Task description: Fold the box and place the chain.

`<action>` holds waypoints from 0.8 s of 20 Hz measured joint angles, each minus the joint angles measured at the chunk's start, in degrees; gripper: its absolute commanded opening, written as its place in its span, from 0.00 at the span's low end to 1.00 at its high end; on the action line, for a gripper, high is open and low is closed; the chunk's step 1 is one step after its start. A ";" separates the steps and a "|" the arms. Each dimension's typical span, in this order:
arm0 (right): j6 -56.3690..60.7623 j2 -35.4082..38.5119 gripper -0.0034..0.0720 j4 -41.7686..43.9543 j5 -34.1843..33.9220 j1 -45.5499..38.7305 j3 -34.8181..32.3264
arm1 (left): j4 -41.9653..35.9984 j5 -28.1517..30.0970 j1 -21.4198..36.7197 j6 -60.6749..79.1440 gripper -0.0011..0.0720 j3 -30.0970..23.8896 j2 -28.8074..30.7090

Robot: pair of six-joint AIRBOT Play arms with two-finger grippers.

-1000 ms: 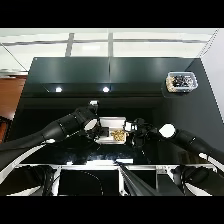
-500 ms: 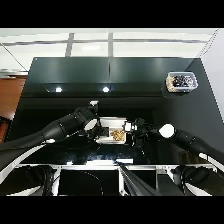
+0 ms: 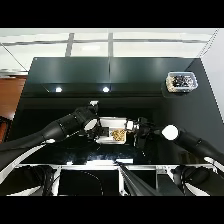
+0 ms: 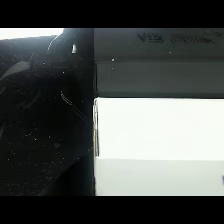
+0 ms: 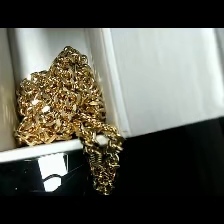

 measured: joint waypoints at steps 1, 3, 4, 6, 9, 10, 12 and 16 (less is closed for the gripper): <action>2.62 1.73 0.05 -1.55 0.96 0.00 0.13 | 0.00 -0.02 0.02 0.00 0.05 0.00 0.00; 7.87 5.70 0.05 -4.15 3.96 0.00 0.70 | 0.00 -0.02 0.00 0.00 0.05 0.00 0.00; 10.54 7.80 0.05 -5.01 6.03 0.00 1.20 | 0.00 -0.02 0.02 0.00 0.05 0.00 0.00; 15.76 11.26 0.05 -5.75 10.58 0.00 2.67 | 0.00 -0.02 0.02 0.00 0.05 0.00 0.00; 23.17 13.86 0.05 -1.20 15.43 0.00 4.74 | 0.00 -0.02 0.02 0.02 0.05 0.00 0.00; 25.35 14.12 0.06 2.23 16.11 0.00 5.14 | 0.00 -0.02 0.02 0.02 0.05 0.00 0.00; 28.41 13.55 0.16 7.85 16.22 0.00 5.62 | 0.02 -0.02 0.00 0.11 0.05 0.00 0.00; 33.07 10.38 0.56 13.44 14.80 -0.13 6.03 | 0.11 0.00 0.02 0.09 0.05 0.00 0.00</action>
